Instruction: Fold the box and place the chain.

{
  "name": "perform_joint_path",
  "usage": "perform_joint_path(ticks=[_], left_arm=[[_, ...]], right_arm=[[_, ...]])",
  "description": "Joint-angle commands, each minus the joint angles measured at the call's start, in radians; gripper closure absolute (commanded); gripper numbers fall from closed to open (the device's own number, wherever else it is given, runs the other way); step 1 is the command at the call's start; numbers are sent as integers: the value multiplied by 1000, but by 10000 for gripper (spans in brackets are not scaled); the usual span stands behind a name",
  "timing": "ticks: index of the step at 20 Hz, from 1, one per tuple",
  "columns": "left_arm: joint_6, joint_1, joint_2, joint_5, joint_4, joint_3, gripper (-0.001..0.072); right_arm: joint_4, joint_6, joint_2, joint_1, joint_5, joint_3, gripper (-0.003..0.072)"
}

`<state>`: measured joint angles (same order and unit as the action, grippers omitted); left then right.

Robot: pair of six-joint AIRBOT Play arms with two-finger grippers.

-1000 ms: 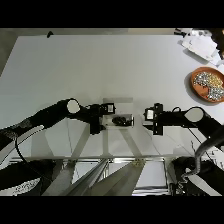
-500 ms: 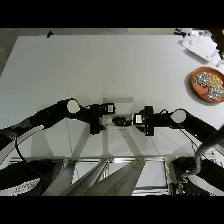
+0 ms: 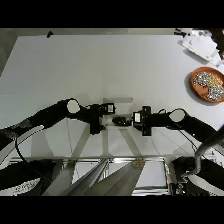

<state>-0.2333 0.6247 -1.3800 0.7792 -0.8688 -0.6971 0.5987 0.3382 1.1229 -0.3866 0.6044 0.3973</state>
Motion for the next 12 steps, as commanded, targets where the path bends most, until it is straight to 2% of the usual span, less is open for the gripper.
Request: perform_joint_path(ticks=[1, 2, 5, 7, 10, 11, 12], left_arm=[[0, 0, 0, 0, 0, 0, 298], [0, 0, 0, 0, 0, 0, 298], [0, 0, 0, 0, 0, 0, 298], [0, 0, 0, 0, 0, 0, 298], [0, 0, 0, 0, 0, 0, 298], [0, 0, 0, 0, 0, 0, 298], [0, 0, 0, 0, 0, 0, 298]], right_arm=[[-4, 3, 7, -1, 35, -1, 314], [-2, 3, 9, -1, 58, -1, 402], [8, -5, 10, -1, 93, -1, 449], [16, -35, 10, -1, 93, -1, 517], [95, -116, 10, -1, 91, -1, 546], [120, -143, 10, -1, 91, -1, 620], [137, -170, 10, -1, 91, -1, 653]])
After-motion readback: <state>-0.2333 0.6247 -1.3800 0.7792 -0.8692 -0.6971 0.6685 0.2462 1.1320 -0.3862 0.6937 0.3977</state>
